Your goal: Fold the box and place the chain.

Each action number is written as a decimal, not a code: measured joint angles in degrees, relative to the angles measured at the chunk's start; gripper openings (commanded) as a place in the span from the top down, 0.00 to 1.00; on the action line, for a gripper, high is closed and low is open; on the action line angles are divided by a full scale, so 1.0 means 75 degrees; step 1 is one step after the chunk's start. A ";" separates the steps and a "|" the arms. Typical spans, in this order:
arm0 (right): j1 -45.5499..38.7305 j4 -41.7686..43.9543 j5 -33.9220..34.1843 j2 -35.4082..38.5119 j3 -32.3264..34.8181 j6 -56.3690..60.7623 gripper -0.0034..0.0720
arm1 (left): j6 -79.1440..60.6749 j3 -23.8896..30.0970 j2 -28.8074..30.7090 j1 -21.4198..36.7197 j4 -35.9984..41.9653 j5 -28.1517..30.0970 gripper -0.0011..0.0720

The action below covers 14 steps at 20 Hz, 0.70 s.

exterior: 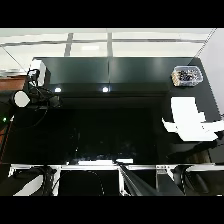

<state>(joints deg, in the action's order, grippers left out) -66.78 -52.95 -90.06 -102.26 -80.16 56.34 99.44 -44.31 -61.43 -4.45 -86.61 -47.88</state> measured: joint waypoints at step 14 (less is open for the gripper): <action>0.1113 -0.0574 -0.0533 0.0035 0.0227 -0.0434 0.94 | 0.0006 0.0000 0.0000 0.0000 0.0017 0.0087 0.01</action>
